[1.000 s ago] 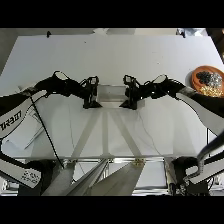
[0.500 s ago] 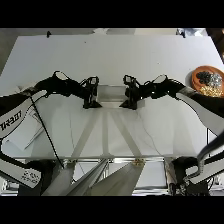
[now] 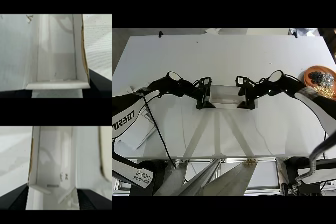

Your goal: Fold the box and place the chain.

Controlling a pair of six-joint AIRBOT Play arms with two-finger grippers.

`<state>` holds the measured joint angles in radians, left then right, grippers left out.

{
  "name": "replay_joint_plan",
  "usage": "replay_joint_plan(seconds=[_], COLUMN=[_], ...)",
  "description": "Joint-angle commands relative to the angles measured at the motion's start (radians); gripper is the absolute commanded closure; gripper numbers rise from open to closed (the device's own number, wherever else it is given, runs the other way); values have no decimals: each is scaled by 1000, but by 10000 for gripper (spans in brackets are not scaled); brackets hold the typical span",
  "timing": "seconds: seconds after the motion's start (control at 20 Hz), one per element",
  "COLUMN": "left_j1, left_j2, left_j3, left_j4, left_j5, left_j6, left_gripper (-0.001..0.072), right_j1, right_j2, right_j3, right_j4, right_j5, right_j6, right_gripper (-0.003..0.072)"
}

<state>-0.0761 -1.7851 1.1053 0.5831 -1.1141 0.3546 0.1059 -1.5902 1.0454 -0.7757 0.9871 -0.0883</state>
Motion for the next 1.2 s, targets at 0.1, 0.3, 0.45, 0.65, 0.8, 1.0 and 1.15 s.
replay_joint_plan(seconds=[0.1, 0.3, 0.45, 0.65, 0.8, 1.0, 1.15], left_j1=[1, 1, 1, 1, 1, 1, 1], left_j2=[1, 1, 1, 1, 1, 1, 1], left_j3=[0, 0, 0, 0, 0, 0, 0], left_j4=[1, 1, 1, 1, 1, 1, 1], left_j5=[0, 0, 0, 0, 0, 0, 0], left_j6=[0, 0, 0, 0, 0, 0, 0], left_gripper=[374, 374, 374, 374, 374, 374, 374], right_j1=[0, 1, 1, 2, 18, 23, 23], right_j2=[158, 232, 229, 190, 133, 27, -40], right_j3=[1, 1, 1, 1, 1, 1, 1], right_j4=[-270, -152, 76, 261, 267, 291, 283], right_j5=[90, 229, 111, -124, -232, -366, -358], right_j6=[314, 478, 416, 333, 318, 315, 315], right_gripper=[53, 674, 676, 680, 679, 679, 679])
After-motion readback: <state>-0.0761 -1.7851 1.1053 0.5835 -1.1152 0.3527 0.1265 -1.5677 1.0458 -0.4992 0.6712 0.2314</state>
